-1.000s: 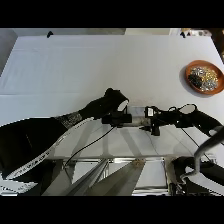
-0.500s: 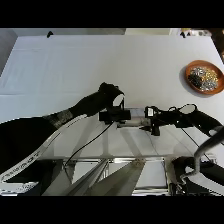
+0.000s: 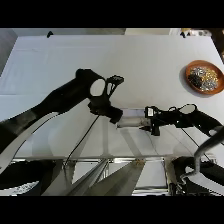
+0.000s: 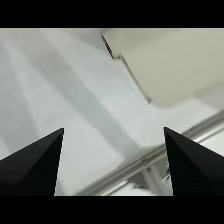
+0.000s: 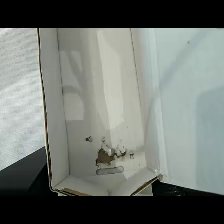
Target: Fold the box and place the chain.
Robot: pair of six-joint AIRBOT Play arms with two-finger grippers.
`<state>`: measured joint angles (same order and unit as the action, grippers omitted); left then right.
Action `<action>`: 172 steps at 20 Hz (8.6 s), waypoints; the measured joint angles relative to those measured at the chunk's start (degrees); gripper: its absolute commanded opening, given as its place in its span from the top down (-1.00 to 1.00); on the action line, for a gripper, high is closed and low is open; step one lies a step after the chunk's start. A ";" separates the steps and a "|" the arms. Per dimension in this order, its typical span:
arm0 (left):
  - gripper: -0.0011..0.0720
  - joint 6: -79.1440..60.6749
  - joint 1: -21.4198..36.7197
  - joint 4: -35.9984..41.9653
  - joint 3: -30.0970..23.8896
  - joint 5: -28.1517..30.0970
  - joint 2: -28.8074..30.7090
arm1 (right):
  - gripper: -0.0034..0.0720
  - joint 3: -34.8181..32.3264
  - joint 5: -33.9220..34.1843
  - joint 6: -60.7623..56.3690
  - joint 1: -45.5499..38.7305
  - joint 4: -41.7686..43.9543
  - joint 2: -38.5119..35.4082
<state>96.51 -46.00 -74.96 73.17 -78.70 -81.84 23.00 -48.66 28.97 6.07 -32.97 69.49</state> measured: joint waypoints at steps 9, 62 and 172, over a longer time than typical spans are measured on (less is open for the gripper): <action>-0.96 -69.37 13.33 22.58 -31.63 19.21 14.45 | 0.12 0.00 0.00 0.02 0.00 -0.02 0.00; 0.62 -111.62 6.95 57.18 -32.33 38.77 -5.46 | 0.12 0.00 0.00 -0.04 0.00 0.00 0.00; 0.83 -109.96 6.16 48.54 -32.33 39.45 -3.41 | 0.85 1.05 4.96 -39.23 0.00 2.97 -15.56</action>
<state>-13.45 -39.83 -26.41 40.84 -39.24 -85.25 24.05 -43.70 -10.26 6.07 -30.00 53.93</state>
